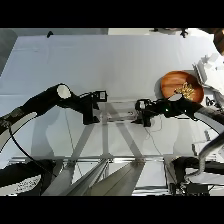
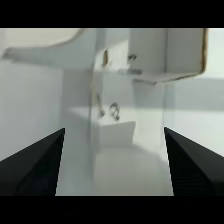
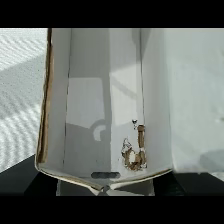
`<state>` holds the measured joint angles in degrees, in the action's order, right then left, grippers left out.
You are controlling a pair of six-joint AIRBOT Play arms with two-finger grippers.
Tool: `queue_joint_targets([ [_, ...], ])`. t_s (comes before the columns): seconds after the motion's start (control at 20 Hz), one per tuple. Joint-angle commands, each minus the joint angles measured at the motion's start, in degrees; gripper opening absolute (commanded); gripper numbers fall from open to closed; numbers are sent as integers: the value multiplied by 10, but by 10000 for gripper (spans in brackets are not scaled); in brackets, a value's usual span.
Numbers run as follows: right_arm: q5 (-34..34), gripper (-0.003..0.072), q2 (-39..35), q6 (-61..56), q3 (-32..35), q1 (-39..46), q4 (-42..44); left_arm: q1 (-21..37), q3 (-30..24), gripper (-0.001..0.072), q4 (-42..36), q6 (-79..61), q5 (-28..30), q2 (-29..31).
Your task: Fold the box and place the chain.
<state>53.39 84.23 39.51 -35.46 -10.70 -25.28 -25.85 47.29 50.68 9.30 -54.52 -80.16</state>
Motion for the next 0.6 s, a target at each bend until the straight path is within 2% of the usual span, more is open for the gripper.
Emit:
queue_joint_targets([
  [0.0,0,524,0,0,0,0,0,0,-17,692,-80,-104,7,-5],
  [0.25,0,524,0,0,0,0,0,0,-21,690,-93,-145,-24,-6],
  [0.3,0,524,0,0,0,0,0,0,-21,671,-93,-145,-24,-6],
  [0.35,0,524,0,0,0,0,0,0,-21,575,-93,-145,-24,-6],
  [0.4,0,524,0,0,0,0,0,0,-21,528,-93,-146,-24,-6],
  [0.55,0,524,0,0,0,0,0,0,-21,526,-96,-172,-24,-6],
])
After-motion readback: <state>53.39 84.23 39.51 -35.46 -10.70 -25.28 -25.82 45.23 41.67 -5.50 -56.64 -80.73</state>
